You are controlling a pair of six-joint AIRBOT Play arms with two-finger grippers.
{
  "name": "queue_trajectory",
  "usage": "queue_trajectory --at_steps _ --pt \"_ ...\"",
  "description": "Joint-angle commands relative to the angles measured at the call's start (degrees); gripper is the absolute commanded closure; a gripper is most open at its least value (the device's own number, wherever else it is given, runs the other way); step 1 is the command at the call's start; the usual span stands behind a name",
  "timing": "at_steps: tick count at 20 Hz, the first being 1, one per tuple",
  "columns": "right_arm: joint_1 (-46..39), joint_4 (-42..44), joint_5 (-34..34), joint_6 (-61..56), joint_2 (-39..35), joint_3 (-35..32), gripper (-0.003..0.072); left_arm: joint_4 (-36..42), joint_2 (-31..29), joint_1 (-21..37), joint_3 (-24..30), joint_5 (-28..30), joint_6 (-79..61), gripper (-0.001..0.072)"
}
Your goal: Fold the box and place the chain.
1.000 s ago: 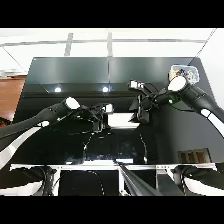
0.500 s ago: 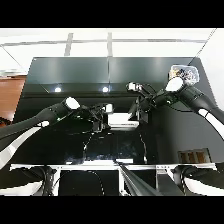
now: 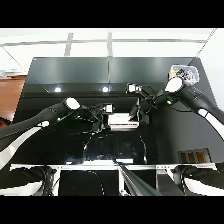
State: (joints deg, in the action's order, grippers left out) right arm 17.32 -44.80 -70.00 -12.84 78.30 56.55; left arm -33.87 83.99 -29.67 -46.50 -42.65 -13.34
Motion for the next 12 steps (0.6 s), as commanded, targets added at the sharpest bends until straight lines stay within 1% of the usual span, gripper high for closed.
queue_trajectory --at_steps 1,6,7,12 --pt "0.09 -1.36 -0.52 -0.26 0.04 -0.04 0.0442 -0.04 0.02 0.00 -0.07 0.02 0.07 0.0337" --pt "0.31 -1.36 -0.46 -0.26 0.04 -0.04 0.0439 -0.04 0.02 0.00 -0.07 0.02 0.04 0.0337" --pt "0.31 -1.33 -0.31 -0.26 0.07 -0.04 0.0400 -0.04 0.02 0.00 -0.07 0.02 0.07 0.0338" --pt "0.31 -1.31 -0.22 -0.42 0.07 -0.15 0.0401 -0.04 0.02 0.00 -0.07 0.02 0.04 0.0337"
